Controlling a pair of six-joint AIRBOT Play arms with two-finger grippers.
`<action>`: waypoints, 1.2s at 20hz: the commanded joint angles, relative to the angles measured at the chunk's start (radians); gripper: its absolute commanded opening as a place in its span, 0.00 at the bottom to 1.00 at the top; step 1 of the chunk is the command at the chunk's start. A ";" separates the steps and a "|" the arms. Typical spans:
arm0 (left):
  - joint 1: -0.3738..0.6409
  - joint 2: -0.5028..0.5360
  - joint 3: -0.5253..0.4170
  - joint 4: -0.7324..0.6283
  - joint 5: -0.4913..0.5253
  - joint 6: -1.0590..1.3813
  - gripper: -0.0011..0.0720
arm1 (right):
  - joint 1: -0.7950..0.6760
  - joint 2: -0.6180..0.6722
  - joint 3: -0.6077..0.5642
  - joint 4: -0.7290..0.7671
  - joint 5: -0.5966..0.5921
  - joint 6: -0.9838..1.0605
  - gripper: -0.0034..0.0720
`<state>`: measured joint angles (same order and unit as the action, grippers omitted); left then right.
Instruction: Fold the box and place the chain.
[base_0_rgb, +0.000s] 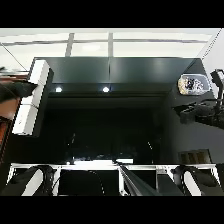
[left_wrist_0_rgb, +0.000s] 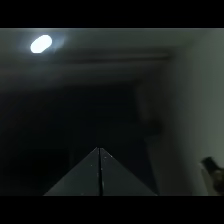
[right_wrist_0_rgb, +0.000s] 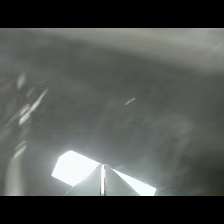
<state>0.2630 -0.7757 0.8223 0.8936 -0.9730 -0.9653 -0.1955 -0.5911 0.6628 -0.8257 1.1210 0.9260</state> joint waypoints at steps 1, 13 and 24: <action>-0.234 0.182 -0.206 -0.002 0.249 0.000 0.05 | 0.070 0.045 -0.111 -0.077 -0.376 -0.029 0.06; -0.386 0.257 -0.372 0.112 0.366 -0.011 0.05 | 0.069 0.024 -0.175 -0.200 -0.539 -0.029 0.06; -0.386 0.257 -0.372 0.113 0.366 -0.011 0.05 | 0.069 0.024 -0.175 -0.200 -0.539 -0.029 0.06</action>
